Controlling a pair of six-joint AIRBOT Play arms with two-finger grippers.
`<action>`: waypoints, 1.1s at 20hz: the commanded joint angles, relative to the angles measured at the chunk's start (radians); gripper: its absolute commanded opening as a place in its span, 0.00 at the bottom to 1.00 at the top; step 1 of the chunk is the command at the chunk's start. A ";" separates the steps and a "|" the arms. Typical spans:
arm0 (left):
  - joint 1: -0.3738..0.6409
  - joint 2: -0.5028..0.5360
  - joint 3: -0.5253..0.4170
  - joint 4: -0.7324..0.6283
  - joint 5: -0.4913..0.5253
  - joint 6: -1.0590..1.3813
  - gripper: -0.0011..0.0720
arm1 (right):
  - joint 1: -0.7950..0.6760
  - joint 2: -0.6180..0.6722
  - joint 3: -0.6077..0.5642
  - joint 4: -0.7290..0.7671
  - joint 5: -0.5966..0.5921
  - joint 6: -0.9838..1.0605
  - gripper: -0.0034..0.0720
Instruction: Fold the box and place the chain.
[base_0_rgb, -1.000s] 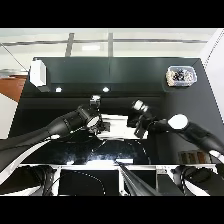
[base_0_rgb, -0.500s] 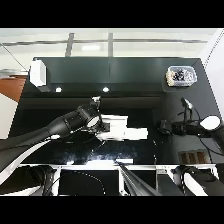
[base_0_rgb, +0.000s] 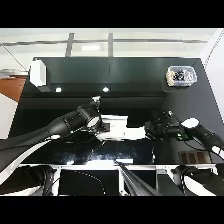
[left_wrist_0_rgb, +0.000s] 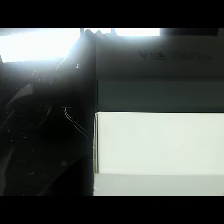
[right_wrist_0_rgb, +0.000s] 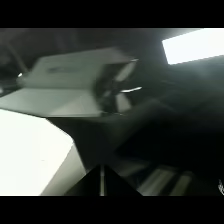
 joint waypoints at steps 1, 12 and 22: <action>0.001 -0.001 0.000 0.001 0.001 0.001 0.05 | 0.052 -0.027 0.060 0.053 0.012 -0.051 0.77; 0.001 -0.001 0.000 0.002 0.002 0.001 0.05 | 0.127 -0.027 0.179 -0.024 0.099 -0.034 0.87; 0.001 -0.001 0.000 0.005 0.002 0.001 0.05 | 0.362 -0.029 0.246 -0.247 -0.052 0.241 0.81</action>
